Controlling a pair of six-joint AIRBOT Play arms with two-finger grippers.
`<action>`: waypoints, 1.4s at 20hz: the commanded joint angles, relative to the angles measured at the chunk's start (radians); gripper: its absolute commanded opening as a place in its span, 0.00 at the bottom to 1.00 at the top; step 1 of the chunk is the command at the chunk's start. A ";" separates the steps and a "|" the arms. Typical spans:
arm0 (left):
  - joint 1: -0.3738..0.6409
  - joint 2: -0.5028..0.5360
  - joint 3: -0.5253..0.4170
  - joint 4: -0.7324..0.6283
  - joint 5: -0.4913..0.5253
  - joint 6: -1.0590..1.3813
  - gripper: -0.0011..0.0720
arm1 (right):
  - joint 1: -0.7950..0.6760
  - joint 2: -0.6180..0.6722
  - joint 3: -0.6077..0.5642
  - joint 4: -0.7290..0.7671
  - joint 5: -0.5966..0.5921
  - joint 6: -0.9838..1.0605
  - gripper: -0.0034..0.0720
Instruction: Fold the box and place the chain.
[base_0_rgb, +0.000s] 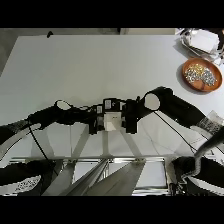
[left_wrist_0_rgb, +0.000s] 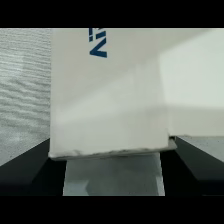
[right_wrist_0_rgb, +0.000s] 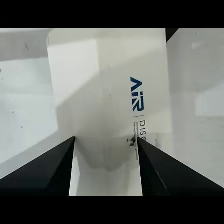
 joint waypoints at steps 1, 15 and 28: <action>0.000 0.001 0.000 0.000 0.000 0.000 0.30 | 0.006 0.002 -0.026 -0.004 -0.041 0.003 0.61; 0.000 0.001 0.000 0.000 0.000 0.000 0.30 | 0.006 0.060 -0.026 -0.068 -0.130 0.034 0.36; 0.000 0.001 0.000 0.000 0.001 0.000 0.30 | 0.039 0.060 -0.084 -0.059 -0.159 0.055 0.36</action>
